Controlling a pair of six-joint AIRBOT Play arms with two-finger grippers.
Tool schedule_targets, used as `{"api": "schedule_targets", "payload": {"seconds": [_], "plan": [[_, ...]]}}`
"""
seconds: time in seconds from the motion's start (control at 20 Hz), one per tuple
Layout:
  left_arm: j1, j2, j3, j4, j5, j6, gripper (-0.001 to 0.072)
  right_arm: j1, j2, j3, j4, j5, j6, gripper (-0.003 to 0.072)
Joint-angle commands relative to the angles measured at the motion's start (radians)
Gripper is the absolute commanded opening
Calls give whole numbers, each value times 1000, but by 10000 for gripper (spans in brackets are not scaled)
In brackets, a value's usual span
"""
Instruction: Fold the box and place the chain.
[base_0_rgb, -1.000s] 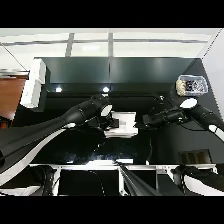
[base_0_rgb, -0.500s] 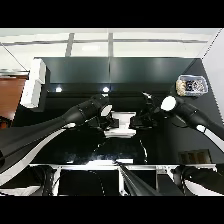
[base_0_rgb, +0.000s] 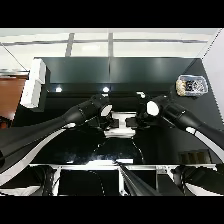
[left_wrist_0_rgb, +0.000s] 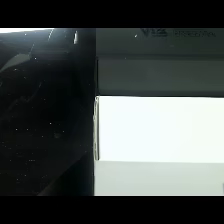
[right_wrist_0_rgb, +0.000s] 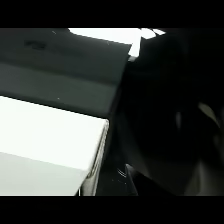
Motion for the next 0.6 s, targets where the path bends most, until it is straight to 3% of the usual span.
{"api": "schedule_targets", "payload": {"seconds": [0.0,0.35,0.4,0.55], "plan": [[0,0,0,0,0,0,25,63,-16,27,-67,26,152,303],[0,0,0,0,1,0,26,76,-88,108,-99,78,182,294],[0,0,0,0,1,0,26,75,-95,113,-108,98,184,200],[0,0,0,0,1,0,26,82,-99,113,-102,102,190,194]]}}
